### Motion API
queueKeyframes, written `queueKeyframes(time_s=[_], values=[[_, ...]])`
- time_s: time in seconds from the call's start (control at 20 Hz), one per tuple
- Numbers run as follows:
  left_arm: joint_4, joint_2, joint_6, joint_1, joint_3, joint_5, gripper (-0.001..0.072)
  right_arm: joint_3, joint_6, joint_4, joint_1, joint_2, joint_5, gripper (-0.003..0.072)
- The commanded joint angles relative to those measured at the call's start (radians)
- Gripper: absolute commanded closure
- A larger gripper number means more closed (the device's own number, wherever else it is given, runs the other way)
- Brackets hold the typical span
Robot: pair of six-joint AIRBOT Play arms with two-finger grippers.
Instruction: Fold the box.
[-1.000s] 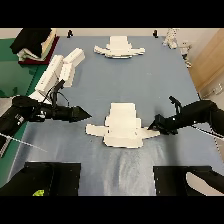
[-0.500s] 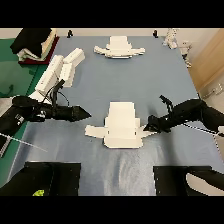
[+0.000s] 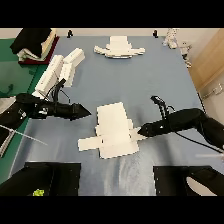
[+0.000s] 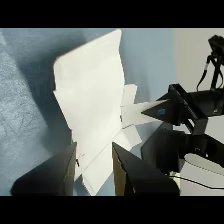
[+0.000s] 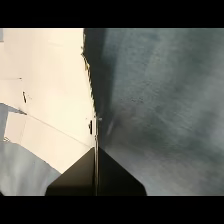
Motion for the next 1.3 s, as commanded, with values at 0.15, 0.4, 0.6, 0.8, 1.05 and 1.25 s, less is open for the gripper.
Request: queueKeyframes(time_s=[0.15, 0.4, 0.6, 0.8, 1.05, 1.25], values=[[0.0, -0.183, 0.069, 0.0, 0.012, 0.009, 0.0373, -0.083, 0.019, -0.01, 0.096, 0.093, 0.103, 0.0684], [-0.043, -0.307, 0.154, -0.005, 0.021, -0.006, 0.0373, -0.083, 0.027, -0.01, 0.108, 0.093, 0.112, 0.0684], [-0.068, -0.392, 0.194, -0.082, 0.076, -0.021, 0.0373, -0.083, 0.027, -0.01, 0.108, 0.093, 0.114, 0.0684], [-0.068, -0.428, 0.196, -0.144, 0.137, -0.021, 0.0374, -0.083, 0.027, -0.01, 0.108, 0.093, 0.117, 0.0684], [-0.068, -0.428, 0.225, -0.144, 0.159, -0.065, 0.0374, -0.083, 0.026, -0.011, 0.108, 0.093, 0.121, 0.0684], [-0.069, -0.428, 0.242, -0.144, 0.159, -0.092, 0.0374, -0.083, 0.026, -0.012, 0.108, 0.093, 0.129, 0.0684]])
